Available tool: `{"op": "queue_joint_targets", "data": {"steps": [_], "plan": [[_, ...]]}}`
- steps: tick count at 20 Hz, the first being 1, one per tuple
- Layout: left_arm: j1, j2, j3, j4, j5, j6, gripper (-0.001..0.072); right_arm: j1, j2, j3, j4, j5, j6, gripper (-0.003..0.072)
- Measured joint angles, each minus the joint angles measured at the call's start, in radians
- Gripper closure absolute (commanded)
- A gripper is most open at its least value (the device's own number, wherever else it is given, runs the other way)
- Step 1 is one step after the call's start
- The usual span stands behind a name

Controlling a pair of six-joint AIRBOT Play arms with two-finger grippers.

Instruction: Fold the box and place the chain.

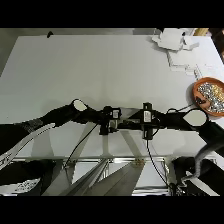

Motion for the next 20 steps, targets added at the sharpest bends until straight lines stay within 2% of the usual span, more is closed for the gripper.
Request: {"op": "queue_joint_targets", "data": {"steps": [4, 9, 14, 20], "plan": [[0.0, 0.0, 0.0, 0.0, 0.0, 0.0, 0.0455, -0.053, -0.019, 0.115, -0.169, 0.095, 0.014, 0.0461], [0.0, 0.0, 0.0, 0.0, 0.0, 0.0, 0.0455, -0.262, -0.031, 0.198, -0.379, 0.159, 0.037, 0.0461], [0.0, 0.0, 0.0, 0.0, 0.0, 0.0, 0.0455, -0.439, -0.082, 0.18, -0.487, 0.112, 0.043, 0.046], [0.0, 0.0, 0.0, 0.0, 0.0, 0.0, 0.0455, -0.489, -0.199, 0.126, -0.525, 0.061, 0.021, 0.046]]}}
